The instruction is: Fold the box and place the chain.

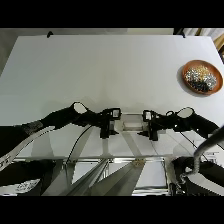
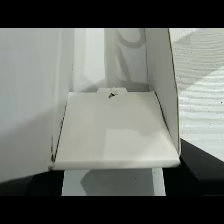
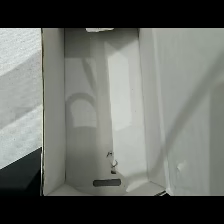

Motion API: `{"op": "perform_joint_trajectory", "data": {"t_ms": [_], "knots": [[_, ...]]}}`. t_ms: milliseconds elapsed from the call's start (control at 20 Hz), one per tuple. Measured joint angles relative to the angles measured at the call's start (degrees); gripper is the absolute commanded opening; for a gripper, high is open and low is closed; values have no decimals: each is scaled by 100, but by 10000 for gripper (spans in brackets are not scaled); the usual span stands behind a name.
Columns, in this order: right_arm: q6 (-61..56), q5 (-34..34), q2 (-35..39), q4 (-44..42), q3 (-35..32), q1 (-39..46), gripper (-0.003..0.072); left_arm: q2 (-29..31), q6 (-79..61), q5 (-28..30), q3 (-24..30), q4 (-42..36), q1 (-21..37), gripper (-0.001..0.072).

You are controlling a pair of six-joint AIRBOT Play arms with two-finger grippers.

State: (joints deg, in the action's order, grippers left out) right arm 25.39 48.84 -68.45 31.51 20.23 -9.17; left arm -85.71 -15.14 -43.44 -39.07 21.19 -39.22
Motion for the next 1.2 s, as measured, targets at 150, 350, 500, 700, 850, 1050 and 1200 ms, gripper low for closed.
{"op": "perform_joint_trajectory", "data": {"t_ms": [150,350,500,700,850,1050,1200], "knots": [[4,11,0,2,-2,-4,343,105,208,-76,13,136,46,579],[-11,-26,0,-17,-2,0,343,330,1154,-90,13,568,164,581],[-11,-42,0,-20,-2,0,343,413,1794,-236,13,896,236,623],[-2,-55,0,-13,0,2,343,463,2184,-420,13,1082,267,700],[-2,-44,0,-9,0,2,343,546,2557,-581,11,1331,280,699],[-2,-33,0,-4,0,2,343,721,3279,-1154,13,2022,431,695],[-2,-31,0,-4,0,2,343,846,4009,-1552,13,2494,649,299]]}}
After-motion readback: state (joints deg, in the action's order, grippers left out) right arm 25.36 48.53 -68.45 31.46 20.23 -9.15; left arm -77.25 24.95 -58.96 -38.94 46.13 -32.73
